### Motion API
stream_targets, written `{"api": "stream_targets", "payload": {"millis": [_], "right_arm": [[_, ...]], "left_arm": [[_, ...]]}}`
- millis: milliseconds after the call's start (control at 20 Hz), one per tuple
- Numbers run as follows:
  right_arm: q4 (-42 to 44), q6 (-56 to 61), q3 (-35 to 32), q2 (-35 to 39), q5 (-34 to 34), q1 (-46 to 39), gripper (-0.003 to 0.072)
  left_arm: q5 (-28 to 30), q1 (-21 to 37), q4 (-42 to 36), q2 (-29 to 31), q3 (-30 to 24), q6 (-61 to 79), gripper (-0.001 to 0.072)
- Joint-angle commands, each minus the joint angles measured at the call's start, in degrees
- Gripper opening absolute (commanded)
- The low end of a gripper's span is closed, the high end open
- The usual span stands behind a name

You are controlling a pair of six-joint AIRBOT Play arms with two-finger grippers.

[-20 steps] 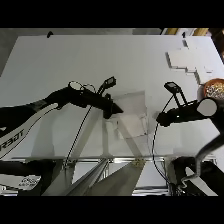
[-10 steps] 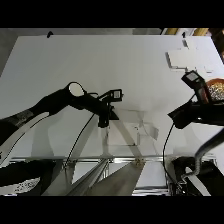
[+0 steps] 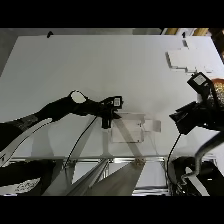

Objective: Fold the box and place the chain.

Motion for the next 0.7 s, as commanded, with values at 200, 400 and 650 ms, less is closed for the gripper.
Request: {"api": "stream_targets", "payload": {"millis": [200, 400, 650], "right_arm": [[0.22, -2.16, -1.03, 0.11, -0.04, 0.00, 0.0337], [0.22, -2.16, -1.03, 0.11, 0.09, 0.00, 0.0337], [0.20, -2.19, -1.03, 0.11, 0.61, 0.00, 0.0337]], "left_arm": [[1.11, -0.11, -1.92, -3.80, -0.20, 3.19, 0.0002], [1.07, -0.37, -2.97, -3.80, -0.20, 6.88, 0.0002], [0.96, -1.09, -4.79, -3.80, -0.17, 9.07, 0.0003]]}}
